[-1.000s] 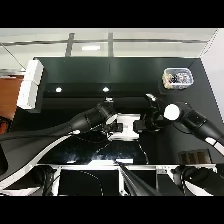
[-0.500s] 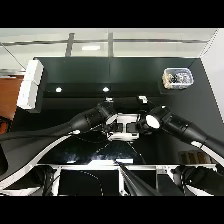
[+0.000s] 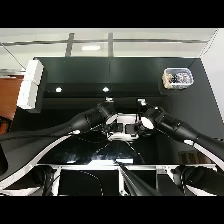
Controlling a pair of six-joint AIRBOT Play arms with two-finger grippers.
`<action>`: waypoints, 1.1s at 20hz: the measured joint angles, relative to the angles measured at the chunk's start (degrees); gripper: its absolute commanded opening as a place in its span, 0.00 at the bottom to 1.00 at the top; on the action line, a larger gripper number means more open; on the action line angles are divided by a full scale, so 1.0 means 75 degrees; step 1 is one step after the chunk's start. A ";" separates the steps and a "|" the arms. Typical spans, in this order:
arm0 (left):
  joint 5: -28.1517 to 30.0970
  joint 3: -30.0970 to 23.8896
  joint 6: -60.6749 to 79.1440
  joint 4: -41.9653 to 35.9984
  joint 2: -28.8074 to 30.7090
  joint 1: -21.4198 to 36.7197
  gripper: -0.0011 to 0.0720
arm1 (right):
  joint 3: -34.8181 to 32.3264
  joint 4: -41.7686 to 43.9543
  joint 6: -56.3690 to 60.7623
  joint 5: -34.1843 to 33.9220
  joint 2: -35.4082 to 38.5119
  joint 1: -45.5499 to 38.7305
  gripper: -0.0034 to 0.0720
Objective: Fold the box and place the chain.
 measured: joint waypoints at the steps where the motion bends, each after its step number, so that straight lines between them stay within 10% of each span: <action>1: 0.0003 0.0000 0.0003 0.0000 -0.0003 0.0003 0.06 | -0.0003 -0.0003 0.0015 0.0000 -0.0032 0.0000 0.53; 4: 0.0041 0.0000 0.0003 0.0000 -0.0003 0.0000 0.06 | 0.0000 0.0026 0.0026 -0.0070 -0.0082 0.0000 0.09; 9: 0.0003 0.0003 -0.0015 -0.0006 0.0000 0.0003 0.06 | 0.0000 0.0067 0.0163 -0.0152 -0.0102 0.0000 0.08; 11: 0.0006 0.0003 0.0009 0.0023 0.0000 0.0000 0.06 | -0.0003 0.0076 0.0189 -0.0221 -0.0105 0.0000 0.40; 14: -0.0003 0.0003 0.0009 0.0020 0.0000 0.0003 0.06 | -0.0003 0.0119 0.0221 -0.0160 -0.0108 -0.0050 0.41; 16: -0.0003 0.0003 0.0009 0.0015 0.0000 0.0000 0.06 | 0.0000 0.0140 0.0239 -0.0154 -0.0108 -0.0093 0.36; 18: -0.0003 0.0003 0.0009 0.0009 0.0000 0.0000 0.06 | -0.0003 0.0172 0.0248 -0.0114 -0.0108 -0.0119 0.10; 22: 0.0000 0.0003 0.0006 -0.0006 0.0000 0.0000 0.06 | 0.0000 0.0195 0.0251 -0.0119 -0.0108 -0.0146 0.07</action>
